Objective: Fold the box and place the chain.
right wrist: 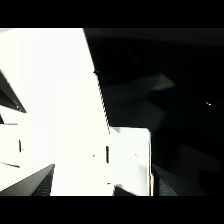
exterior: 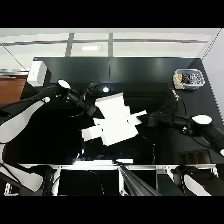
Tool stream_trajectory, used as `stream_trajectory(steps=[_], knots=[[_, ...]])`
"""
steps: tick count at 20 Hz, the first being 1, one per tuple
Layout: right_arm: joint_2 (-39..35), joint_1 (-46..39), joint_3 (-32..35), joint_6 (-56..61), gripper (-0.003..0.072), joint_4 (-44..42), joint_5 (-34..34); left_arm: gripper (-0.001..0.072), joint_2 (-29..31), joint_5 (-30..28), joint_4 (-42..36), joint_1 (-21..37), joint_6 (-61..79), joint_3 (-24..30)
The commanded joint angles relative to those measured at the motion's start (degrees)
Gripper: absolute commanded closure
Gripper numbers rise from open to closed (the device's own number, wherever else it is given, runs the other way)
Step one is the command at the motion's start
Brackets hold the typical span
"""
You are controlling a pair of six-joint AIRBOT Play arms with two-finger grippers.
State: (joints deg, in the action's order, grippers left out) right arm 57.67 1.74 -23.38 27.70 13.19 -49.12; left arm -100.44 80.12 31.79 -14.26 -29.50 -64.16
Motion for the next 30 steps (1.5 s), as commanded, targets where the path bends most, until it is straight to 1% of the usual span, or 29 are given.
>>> stream_trajectory(steps=[1, 3, 4, 6, 7, 8, 9, 10, 11, 13, 14, 16, 18, 21, 23, 26, 30], knots=[[-0.04, -3.23, -8.63, 6.51, -0.0034, 18.29, -13.70, 0.0690, 5.40, -1.38, 2.99, -1.99, 0.61, 0.33], [-0.04, -4.98, -14.08, 7.89, -0.0034, 26.18, -20.33, 0.0690, 11.98, -7.50, 3.89, -5.88, 3.21, 3.21], [-0.04, -5.55, -15.72, 7.85, -0.0034, 28.15, -21.55, 0.0689, 15.17, -12.41, 4.22, -8.33, 5.70, 5.49], [-0.04, -6.03, -17.57, 7.87, -0.0034, 28.52, -19.21, 0.0687, 20.24, -24.92, 7.08, -12.92, 9.27, 10.73], [-0.04, -6.01, -17.92, 7.85, -0.0034, 28.06, -16.57, 0.0686, 21.40, -28.87, 9.11, -14.47, 9.73, 12.63], [-0.04, -6.01, -17.92, 7.87, -0.0034, 25.31, -13.53, 0.0686, 21.49, -30.38, 10.03, -15.23, 9.84, 13.73], [-0.04, -5.99, -17.90, 7.85, -0.0034, 22.25, -10.47, 0.0685, 21.18, -31.56, 9.92, -15.72, 10.40, 14.69], [0.00, -5.57, -17.90, 7.19, -0.0034, 21.09, -8.31, 0.0685, 20.72, -31.95, 9.94, -16.17, 12.41, 15.19], [0.04, -4.76, -17.81, 4.61, -0.0034, 21.79, -7.17, 0.0685, 20.17, -31.78, 9.88, -16.55, 16.41, 15.21], [0.68, -2.19, -17.46, -2.69, -0.0034, 24.20, -9.14, 0.0685, 19.91, -31.93, 9.77, -17.77, 26.40, 15.19], [1.03, -0.24, -17.09, -4.42, -0.0034, 26.45, -10.25, 0.0685, 19.89, -32.65, 9.77, -18.18, 30.51, 15.19], [1.49, 3.23, -15.58, -6.84, -0.0034, 29.62, -10.38, 0.0684, 19.56, -36.28, 9.77, -17.94, 31.26, 15.19], [1.55, 5.68, -13.42, -10.78, -0.0034, 30.64, -8.85, 0.0683, 18.88, -37.86, 9.75, -17.31, 31.30, 15.19], [1.55, 7.87, -10.32, -17.84, -0.0034, 30.67, -6.86, 0.0683, 18.49, -37.90, 9.77, -17.03, 32.33, 15.19], [1.55, 9.68, -8.92, -20.35, -0.0034, 32.09, -6.14, 0.0683, 18.47, -37.90, 9.77, -17.05, 32.33, 15.19], [1.55, 13.25, -7.78, -21.09, -0.0034, 36.79, -5.25, 0.0683, 18.40, -38.14, 12.37, -17.03, 32.33, 15.19], [1.66, 16.06, -5.75, -21.14, -0.0034, 36.57, -2.82, 0.0683, 18.40, -38.12, 12.55, -17.03, 32.30, 15.19]])
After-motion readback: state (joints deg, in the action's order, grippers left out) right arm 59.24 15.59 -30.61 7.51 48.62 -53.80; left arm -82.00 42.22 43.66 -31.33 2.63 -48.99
